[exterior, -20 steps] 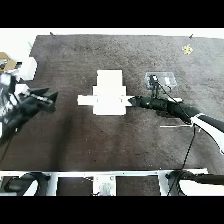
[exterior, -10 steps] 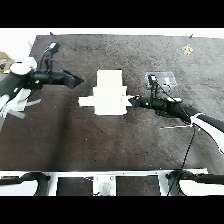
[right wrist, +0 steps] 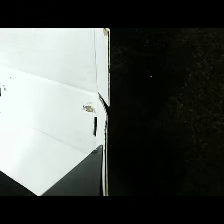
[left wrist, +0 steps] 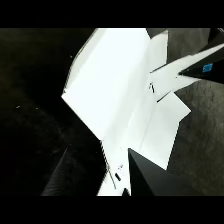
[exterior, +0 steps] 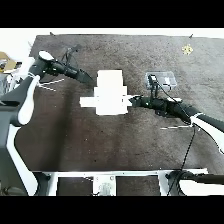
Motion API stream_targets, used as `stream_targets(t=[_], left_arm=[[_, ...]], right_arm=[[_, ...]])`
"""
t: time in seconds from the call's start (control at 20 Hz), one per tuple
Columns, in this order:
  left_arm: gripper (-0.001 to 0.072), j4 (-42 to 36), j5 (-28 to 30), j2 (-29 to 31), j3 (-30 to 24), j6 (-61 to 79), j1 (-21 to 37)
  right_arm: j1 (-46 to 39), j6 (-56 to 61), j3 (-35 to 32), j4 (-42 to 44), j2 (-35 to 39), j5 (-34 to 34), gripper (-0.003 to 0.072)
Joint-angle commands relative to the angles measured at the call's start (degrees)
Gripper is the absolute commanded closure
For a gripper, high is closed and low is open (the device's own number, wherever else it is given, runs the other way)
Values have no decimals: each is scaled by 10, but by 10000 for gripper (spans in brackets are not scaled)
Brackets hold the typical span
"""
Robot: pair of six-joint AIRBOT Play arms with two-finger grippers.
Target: Fold the box and place the chain.
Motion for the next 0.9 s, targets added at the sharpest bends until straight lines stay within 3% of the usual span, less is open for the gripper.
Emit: stream_targets(t=[0.0,0.25,0.55,0.6,0.65,0.7,0.75,0.8,0.85], left_arm=[[299,6,-23,-67,50,-12,-16],[299,-63,-70,-96,50,34,-35],[300,-66,-72,-97,50,48,-59],[333,-64,-73,-97,50,44,-59],[430,-63,-75,-97,50,44,-59],[482,-62,-75,-97,50,44,-59],[638,-62,-74,-97,50,45,-59],[697,-62,-74,-97,50,46,-59],[698,-62,-75,-97,50,54,-59]], right_arm=[[0,0,0,-6,0,-4,684],[0,-2,0,-12,0,-4,684],[0,-2,0,-15,0,-4,683],[0,-2,0,-15,0,-4,684],[0,-2,0,-15,0,-4,684],[0,-2,0,-15,0,-4,684],[0,-2,0,-15,0,-4,683],[0,-2,0,-15,0,-4,683],[0,-2,0,-15,0,-4,680]])
